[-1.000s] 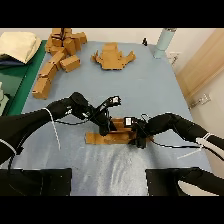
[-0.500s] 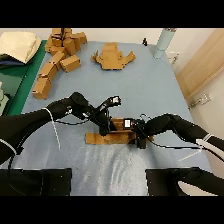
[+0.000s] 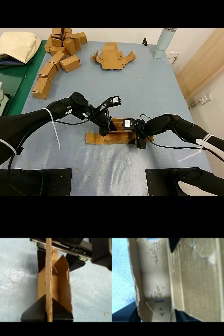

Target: Fold the box.

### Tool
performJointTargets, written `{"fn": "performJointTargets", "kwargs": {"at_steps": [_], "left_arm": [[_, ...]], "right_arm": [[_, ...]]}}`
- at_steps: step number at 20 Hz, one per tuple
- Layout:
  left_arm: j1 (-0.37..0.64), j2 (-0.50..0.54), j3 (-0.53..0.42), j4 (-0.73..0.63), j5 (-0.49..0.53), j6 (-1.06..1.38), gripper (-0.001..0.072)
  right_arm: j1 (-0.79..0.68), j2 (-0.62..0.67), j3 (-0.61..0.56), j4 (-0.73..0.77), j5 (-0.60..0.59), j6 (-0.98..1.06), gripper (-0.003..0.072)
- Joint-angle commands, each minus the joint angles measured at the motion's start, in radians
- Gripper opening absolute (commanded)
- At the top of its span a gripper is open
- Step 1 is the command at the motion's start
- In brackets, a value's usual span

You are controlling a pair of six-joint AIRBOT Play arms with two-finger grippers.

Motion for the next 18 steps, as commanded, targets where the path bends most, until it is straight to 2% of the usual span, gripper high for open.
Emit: {"fn": "performJointTargets", "kwargs": {"at_steps": [1,18], "left_arm": [[0.0,0.0,0.0,0.0,0.0,0.0,0.0011],[0.001,0.0,0.001,-0.004,0.019,-0.007,0.0014]], "right_arm": [[0.001,0.0,0.0,0.0,-0.019,0.04,0.0501],[0.001,0.0,0.0,-0.001,-0.037,0.076,0.0501]]}}
